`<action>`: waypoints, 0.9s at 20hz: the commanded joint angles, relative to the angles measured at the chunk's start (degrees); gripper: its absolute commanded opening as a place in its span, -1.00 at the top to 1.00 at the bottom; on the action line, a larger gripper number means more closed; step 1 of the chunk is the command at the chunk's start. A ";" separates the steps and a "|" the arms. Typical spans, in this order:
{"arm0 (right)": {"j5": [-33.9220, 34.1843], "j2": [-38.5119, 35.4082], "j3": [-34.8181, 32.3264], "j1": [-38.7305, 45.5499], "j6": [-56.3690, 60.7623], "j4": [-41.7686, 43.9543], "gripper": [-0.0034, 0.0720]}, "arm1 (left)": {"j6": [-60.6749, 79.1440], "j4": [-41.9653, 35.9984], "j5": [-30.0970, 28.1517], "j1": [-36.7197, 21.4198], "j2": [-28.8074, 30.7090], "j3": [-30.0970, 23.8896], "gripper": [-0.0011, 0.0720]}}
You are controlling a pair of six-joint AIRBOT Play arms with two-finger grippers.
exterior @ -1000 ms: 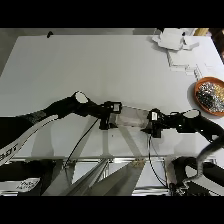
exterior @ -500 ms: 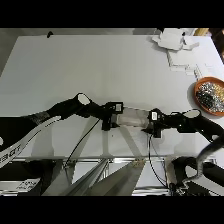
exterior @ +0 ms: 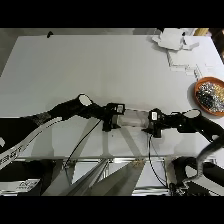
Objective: Fold the box and place the chain.
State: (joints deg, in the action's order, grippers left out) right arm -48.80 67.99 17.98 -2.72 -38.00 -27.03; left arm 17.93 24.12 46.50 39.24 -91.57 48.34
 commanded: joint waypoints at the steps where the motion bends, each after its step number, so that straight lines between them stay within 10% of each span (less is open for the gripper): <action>1: -0.04 0.00 0.00 -0.07 0.00 0.09 -0.18 | 0.07 0.07 0.44 0.07 -0.02 -0.04 0.41; 18: 1.79 0.00 0.00 -0.02 0.00 -1.38 -0.15 | 0.07 0.07 0.44 0.07 -0.02 -0.04 0.41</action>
